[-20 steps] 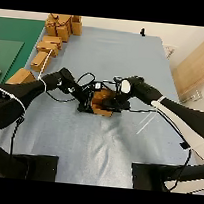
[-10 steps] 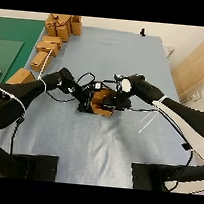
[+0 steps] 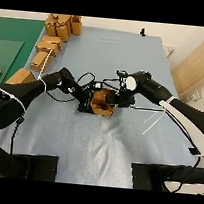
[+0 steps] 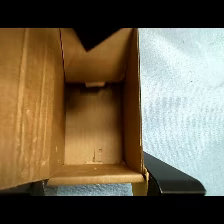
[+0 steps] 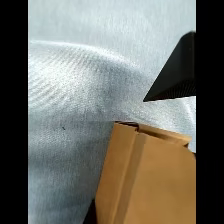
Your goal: Fold the box.
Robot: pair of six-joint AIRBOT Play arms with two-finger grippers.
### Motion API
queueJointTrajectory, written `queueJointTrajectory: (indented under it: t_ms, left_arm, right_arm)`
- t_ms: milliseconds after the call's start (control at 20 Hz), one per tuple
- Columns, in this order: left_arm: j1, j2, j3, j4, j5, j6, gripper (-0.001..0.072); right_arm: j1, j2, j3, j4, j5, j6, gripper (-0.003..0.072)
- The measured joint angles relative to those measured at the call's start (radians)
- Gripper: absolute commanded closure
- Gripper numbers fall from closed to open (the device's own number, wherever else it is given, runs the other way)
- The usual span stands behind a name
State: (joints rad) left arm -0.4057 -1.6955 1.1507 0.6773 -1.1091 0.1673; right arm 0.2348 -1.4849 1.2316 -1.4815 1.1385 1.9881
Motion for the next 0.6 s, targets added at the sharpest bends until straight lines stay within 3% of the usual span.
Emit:
queueJointTrajectory:
  t_ms: [600]
  left_arm:
    - [0.000,0.000,0.000,0.002,-0.004,-0.023,0.0294]
  right_arm:
    - [-0.005,0.075,-0.013,0.029,-0.048,-0.056,0.0219]
